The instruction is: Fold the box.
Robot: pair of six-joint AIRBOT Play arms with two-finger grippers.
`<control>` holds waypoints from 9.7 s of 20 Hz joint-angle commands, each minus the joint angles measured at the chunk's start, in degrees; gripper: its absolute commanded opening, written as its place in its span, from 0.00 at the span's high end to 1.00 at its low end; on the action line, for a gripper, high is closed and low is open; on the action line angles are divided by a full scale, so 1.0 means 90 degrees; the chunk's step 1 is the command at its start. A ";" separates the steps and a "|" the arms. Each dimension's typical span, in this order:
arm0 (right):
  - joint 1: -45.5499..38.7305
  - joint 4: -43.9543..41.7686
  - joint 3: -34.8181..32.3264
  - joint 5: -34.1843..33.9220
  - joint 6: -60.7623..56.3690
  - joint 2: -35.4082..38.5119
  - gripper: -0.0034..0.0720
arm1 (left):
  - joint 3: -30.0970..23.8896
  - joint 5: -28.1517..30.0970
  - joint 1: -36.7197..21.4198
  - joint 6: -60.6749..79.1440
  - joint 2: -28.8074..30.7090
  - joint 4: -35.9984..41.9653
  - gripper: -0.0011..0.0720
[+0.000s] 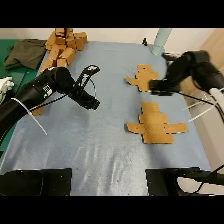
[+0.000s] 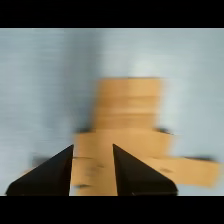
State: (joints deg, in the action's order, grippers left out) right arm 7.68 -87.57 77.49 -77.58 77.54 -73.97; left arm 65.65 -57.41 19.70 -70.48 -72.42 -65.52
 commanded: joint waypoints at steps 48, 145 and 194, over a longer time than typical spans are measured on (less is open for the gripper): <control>-0.1078 -0.5688 -0.5246 0.2193 0.4551 0.0923 0.69 | 0.0007 0.0136 -0.0002 0.0002 -0.0002 -0.0002 0.97; -0.0957 -0.6006 -0.6462 0.2025 0.5846 0.2460 0.95 | 0.0835 -0.1569 -0.0301 0.3997 -0.3296 0.4816 0.79; -0.0172 -0.5153 -0.4483 0.3400 0.3980 0.2023 0.95 | -0.2419 0.1139 0.0352 0.9231 -0.0724 0.5780 0.97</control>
State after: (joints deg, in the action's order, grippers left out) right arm 5.98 -133.95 37.08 -47.18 113.54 -55.72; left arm 43.92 -47.42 22.79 12.23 -78.63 -12.95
